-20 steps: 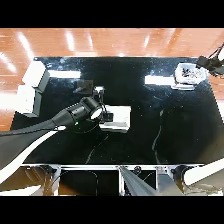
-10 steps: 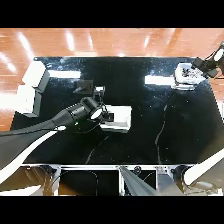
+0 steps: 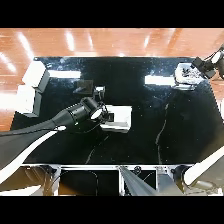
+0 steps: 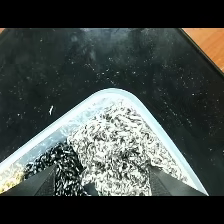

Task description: Fold the box and place the chain.

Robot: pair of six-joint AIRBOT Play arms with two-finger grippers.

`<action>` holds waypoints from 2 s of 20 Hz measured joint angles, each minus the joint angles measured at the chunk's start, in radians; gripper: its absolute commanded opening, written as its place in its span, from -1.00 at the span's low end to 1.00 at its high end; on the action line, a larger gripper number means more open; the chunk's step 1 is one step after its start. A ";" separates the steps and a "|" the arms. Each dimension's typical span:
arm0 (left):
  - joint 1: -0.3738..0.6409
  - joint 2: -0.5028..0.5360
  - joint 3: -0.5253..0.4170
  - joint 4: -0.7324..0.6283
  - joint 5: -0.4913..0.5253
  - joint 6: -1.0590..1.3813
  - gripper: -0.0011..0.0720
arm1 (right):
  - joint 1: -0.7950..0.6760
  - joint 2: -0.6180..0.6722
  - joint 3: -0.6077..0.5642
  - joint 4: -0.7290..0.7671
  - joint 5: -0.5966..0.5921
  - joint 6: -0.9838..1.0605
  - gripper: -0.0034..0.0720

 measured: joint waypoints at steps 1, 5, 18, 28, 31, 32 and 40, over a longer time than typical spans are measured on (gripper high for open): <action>0.000 0.000 0.000 0.000 0.001 0.000 -0.90 | 0.000 -0.004 0.000 -0.002 -0.006 0.001 0.82; 0.000 0.000 0.000 0.000 0.002 0.000 -0.90 | 0.000 -0.018 0.001 -0.019 -0.020 0.008 0.54; 0.000 0.000 0.000 -0.001 0.004 0.000 -0.90 | 0.018 -0.035 0.001 -0.022 -0.032 -0.032 -0.80; 0.000 0.000 0.000 -0.003 0.006 -0.001 -0.90 | 0.024 0.087 0.001 -0.046 0.011 -0.107 -0.85; 0.000 0.000 0.000 -0.004 0.014 -0.001 -0.90 | 0.024 0.169 0.001 -0.049 0.025 -0.136 -0.85; 0.000 0.000 0.000 -0.005 0.017 -0.001 -0.90 | 0.024 0.200 0.001 -0.049 0.031 -0.144 -0.85; -0.002 0.000 0.000 -0.014 0.027 0.000 -0.90 | 0.040 0.544 0.001 -0.048 0.036 -0.232 -0.85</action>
